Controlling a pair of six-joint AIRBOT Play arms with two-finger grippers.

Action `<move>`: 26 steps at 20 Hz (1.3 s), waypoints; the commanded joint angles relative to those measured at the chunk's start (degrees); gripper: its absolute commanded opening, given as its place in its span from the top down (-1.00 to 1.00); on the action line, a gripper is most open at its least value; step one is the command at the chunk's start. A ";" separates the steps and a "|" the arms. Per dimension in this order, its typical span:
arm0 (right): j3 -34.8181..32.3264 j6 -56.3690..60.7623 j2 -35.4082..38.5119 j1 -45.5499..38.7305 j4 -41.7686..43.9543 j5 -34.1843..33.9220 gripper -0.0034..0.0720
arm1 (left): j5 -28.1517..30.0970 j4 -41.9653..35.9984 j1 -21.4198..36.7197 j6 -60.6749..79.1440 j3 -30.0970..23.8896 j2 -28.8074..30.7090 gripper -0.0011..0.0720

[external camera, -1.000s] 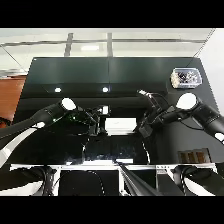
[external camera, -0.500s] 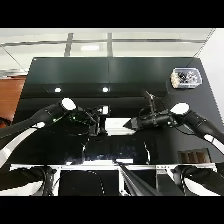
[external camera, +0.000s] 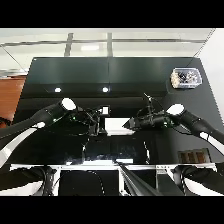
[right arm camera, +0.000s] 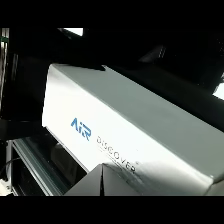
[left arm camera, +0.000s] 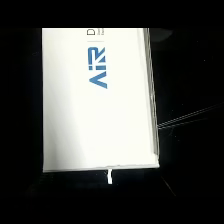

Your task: Fold the box and place the chain.

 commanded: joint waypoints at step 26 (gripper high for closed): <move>6.64 5.46 28.17 -32.37 -20.02 21.86 0.87 | -1.22 -1.09 -6.84 -11.89 6.82 7.06 -0.97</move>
